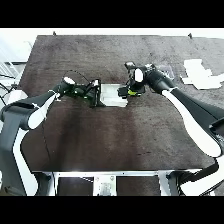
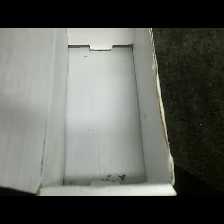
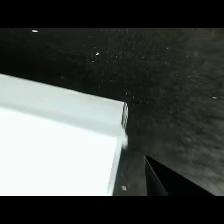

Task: Fold the box and place the chain.

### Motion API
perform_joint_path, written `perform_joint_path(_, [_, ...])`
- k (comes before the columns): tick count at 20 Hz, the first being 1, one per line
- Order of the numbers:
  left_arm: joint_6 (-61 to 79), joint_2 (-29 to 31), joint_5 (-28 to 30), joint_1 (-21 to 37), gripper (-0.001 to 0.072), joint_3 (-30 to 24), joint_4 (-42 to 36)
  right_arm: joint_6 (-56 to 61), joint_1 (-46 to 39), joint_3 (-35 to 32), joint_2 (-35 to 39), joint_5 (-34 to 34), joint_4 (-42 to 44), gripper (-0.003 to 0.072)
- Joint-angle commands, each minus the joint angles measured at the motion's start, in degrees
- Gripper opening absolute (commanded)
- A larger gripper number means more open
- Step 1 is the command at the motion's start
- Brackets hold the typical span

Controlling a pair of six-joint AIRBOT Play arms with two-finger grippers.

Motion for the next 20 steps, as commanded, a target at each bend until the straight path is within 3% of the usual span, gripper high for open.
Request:
perform_joint_path(1, [0.0,0.0,0.0,0.04,0.0349,0.02,0.02,1.7,-0.04,-0.31,-3.67,-2.45,0.09,0.0446])
perform_joint_path(3, [0.0,0.0,0.0,0.04,0.035,0.02,0.02,3.23,-0.04,-0.07,-4.7,-2.45,-1.42,0.0408])
perform_joint_path(4, [0.0,0.0,0.0,0.04,0.0349,0.02,0.02,3.58,-0.04,0.07,-4.7,-2.45,-2.51,0.0312])
perform_joint_path(5, [0.0,0.0,0.0,0.02,0.0349,0.02,0.0,3.61,-0.04,0.35,-4.7,-2.38,-2.73,0.029])
perform_joint_path(12, [0.0,0.0,0.0,0.02,0.0349,0.02,0.0,4.72,-0.04,2.1,-5.57,-1.97,-2.71,0.0286])
perform_joint_path(16, [0.0,0.0,0.0,0.02,0.0349,0.02,0.0,5.6,-0.04,2.14,-6.23,-0.22,-3.37,0.0184])
perform_joint_path(20, [0.02,0.0,0.0,0.02,0.035,0.02,0.0,7.19,0.02,2.34,-6.6,0.37,-3.56,0.0162])
